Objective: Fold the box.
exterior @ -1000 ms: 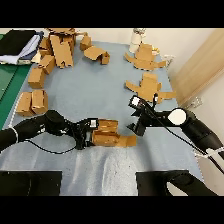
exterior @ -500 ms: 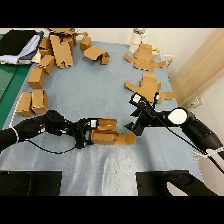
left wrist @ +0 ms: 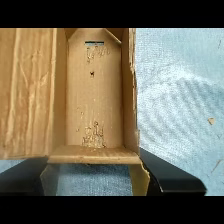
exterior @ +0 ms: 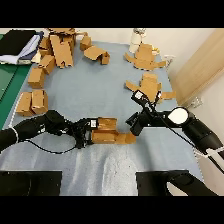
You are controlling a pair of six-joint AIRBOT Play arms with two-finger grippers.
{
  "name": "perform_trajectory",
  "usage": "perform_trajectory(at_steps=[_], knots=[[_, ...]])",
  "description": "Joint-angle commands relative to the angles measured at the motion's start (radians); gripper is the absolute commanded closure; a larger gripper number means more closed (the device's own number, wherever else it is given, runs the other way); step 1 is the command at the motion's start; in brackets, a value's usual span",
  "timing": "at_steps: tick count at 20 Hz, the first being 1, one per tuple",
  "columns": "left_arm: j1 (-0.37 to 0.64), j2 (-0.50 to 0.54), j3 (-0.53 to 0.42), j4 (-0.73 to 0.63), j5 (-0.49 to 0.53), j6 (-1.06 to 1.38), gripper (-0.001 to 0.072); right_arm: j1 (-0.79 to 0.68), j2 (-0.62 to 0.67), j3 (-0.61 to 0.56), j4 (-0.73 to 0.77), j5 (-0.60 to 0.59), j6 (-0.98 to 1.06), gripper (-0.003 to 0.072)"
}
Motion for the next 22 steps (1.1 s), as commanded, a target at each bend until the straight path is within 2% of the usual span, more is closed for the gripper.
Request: perform_trajectory(at_steps=[1,3,5,6,8,10,15,19,22], knots=[[-0.001,0.000,0.001,0.000,0.001,-0.001,0.0118,0.000,0.001,0.000,0.025,0.098,0.235,0.0684],[0.000,0.000,0.001,0.000,0.002,0.000,0.0118,0.001,0.000,-0.021,0.145,0.188,0.293,0.0685],[0.000,0.000,0.001,0.000,0.001,0.000,0.0118,0.008,-0.021,-0.061,0.418,0.224,0.276,0.0685],[0.000,0.000,0.001,0.000,0.001,-0.001,0.0118,0.027,-0.047,-0.063,0.529,0.221,0.233,0.0685],[-0.001,0.000,0.001,0.000,0.001,0.000,0.0118,0.058,-0.105,-0.043,0.638,0.144,0.166,0.0685],[-0.001,0.000,0.001,0.000,0.001,-0.001,0.0118,0.066,-0.193,0.000,0.632,0.093,0.155,0.0685],[-0.001,0.000,0.001,0.000,0.001,-0.001,0.0118,0.066,-0.416,0.091,0.631,0.084,0.070,0.0685],[-0.001,0.000,0.001,0.000,0.001,0.000,0.0118,0.066,-0.522,0.091,0.564,0.069,0.042,0.0685],[-0.001,0.000,0.001,0.000,0.001,-0.001,0.0118,0.066,-0.548,0.093,0.546,0.024,-0.006,0.0685]])
